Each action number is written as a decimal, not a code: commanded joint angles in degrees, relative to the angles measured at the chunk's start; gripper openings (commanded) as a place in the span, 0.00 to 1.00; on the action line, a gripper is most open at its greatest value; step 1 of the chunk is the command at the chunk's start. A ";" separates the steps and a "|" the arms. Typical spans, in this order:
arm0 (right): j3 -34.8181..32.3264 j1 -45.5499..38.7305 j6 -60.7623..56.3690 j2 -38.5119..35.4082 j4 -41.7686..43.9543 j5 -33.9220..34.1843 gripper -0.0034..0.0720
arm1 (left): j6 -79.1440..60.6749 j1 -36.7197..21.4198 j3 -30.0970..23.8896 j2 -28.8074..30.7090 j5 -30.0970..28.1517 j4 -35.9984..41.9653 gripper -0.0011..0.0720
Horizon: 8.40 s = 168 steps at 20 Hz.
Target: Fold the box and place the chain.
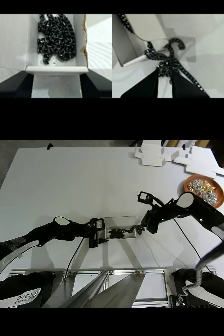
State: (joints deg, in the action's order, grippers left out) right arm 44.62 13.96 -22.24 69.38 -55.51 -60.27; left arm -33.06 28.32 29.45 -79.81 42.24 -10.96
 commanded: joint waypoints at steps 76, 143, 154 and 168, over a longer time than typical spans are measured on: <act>4.17 17.90 6.99 -16.48 1.99 1.44 0.06 | 0.00 -0.02 0.04 0.02 -0.02 -0.02 0.39; -13.18 10.73 -11.82 -2.21 -9.31 18.51 0.06 | 0.00 -0.02 0.04 0.02 0.00 -0.02 0.39; -13.14 10.73 -16.76 -26.49 -16.50 9.07 0.06 | 0.00 -0.02 0.04 0.02 -0.02 -0.02 0.39; -13.14 10.75 12.31 -24.41 40.96 13.14 0.06 | 0.00 -0.02 0.04 0.02 -0.02 -0.02 0.39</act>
State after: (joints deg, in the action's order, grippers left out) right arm 31.46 24.64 -15.05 42.09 -22.63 -48.90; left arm -33.06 28.32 29.45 -79.81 42.24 -10.96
